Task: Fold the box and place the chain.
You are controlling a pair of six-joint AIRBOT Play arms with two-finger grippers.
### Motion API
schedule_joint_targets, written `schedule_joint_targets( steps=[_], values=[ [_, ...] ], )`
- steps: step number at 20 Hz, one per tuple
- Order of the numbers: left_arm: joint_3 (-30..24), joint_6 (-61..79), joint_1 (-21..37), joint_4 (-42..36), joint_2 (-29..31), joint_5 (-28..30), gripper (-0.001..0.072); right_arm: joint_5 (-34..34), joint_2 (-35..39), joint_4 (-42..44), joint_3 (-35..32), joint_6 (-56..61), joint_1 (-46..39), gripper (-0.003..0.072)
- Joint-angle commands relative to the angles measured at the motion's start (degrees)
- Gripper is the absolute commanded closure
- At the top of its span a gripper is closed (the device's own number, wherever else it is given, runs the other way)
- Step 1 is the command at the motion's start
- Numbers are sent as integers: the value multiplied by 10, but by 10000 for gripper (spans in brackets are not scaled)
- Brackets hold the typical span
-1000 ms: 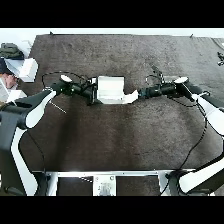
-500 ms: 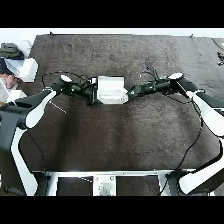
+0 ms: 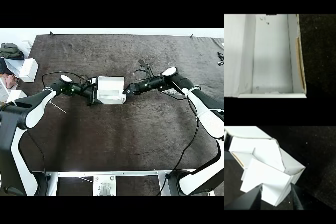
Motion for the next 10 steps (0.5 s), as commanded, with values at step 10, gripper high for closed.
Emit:
schedule_joint_targets(
  steps=[10],
  values=[
    [0,0,0,0,0,0,377,-60,0,-106,30,102,61,276]
  ],
)
